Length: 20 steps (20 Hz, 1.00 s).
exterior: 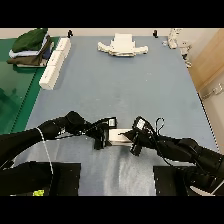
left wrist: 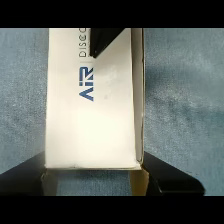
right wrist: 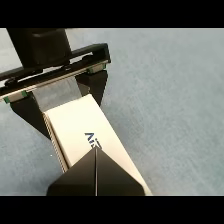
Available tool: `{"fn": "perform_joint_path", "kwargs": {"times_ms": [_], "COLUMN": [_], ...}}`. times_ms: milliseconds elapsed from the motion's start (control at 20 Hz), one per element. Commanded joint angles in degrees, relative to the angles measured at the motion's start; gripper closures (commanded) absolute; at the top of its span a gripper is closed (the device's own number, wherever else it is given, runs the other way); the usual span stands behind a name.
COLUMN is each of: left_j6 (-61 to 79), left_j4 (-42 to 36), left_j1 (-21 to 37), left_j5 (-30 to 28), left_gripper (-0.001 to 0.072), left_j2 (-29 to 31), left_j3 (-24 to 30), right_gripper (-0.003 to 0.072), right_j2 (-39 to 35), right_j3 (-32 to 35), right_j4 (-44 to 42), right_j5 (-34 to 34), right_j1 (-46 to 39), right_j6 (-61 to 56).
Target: Fold the box.
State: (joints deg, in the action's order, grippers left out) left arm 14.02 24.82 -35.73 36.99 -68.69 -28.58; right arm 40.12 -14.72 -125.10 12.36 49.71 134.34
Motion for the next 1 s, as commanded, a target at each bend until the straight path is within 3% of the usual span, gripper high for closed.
{"fn": "perform_joint_path", "kwargs": {"times_ms": [0,950], "left_j6": [0.07,0.07], "left_j4": [0.04,0.04], "left_j1": [0.02,0.02], "left_j5": [-0.02,0.0], "left_gripper": [0.0198,0.0198], "left_j2": [0.02,0.02], "left_j3": [0.0,0.02], "right_gripper": [0.0682,0.0682], "right_j2": [0.98,3.02], "right_j3": [-0.13,0.85], "right_j4": [1.33,0.17], "right_j5": [0.33,1.42], "right_j1": [0.04,0.04], "right_j6": [2.75,1.73]}}
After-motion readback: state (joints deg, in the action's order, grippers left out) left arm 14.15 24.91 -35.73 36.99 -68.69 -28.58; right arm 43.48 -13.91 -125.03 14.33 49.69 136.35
